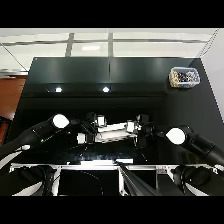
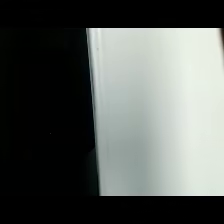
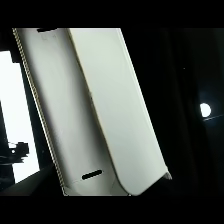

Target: Fold the box and place the chain.

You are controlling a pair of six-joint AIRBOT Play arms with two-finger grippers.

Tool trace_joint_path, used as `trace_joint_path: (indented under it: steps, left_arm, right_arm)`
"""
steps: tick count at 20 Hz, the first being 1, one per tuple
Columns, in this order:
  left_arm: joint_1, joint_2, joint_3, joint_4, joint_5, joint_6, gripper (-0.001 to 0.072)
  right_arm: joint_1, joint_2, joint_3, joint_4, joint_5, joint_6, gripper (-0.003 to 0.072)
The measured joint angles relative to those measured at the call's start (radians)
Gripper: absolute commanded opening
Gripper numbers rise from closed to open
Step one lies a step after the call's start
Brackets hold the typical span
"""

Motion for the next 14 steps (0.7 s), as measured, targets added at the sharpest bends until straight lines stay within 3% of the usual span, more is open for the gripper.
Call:
trace_joint_path:
  steps: [9,14]
  left_arm:
    - [0.000,0.000,0.000,0.000,0.000,0.000,0.0028]
    - [0.000,0.000,0.000,0.000,0.000,0.002,0.0028]
  right_arm:
    - [-0.123,-0.113,0.068,0.174,0.201,-0.226,0.0680]
    - [-0.129,-0.184,0.073,0.242,0.238,-0.405,0.0680]
